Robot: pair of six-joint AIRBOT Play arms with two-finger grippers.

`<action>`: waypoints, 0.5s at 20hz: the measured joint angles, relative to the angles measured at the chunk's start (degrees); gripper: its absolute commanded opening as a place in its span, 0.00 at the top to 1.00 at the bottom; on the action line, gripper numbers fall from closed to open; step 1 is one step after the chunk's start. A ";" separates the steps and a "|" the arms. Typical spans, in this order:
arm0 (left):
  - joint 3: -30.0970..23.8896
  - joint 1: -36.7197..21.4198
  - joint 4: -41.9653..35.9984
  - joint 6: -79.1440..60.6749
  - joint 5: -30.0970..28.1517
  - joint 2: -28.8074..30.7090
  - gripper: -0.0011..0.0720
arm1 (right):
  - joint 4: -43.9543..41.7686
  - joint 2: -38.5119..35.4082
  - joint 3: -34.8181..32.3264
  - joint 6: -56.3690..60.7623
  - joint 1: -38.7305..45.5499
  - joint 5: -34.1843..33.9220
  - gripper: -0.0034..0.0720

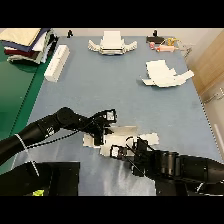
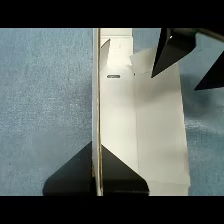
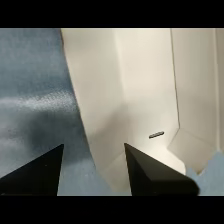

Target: Fold the box.

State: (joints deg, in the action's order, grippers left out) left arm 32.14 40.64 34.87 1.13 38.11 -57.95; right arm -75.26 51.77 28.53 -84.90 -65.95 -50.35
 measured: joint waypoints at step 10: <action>0.02 0.00 -0.15 -0.02 0.00 0.00 0.97 | 11.17 -0.74 1.77 28.24 -0.39 -3.50 0.18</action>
State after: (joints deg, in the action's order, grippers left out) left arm 32.16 40.64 34.72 1.10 38.11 -57.95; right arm -64.10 51.03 30.30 -56.66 -66.35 -53.84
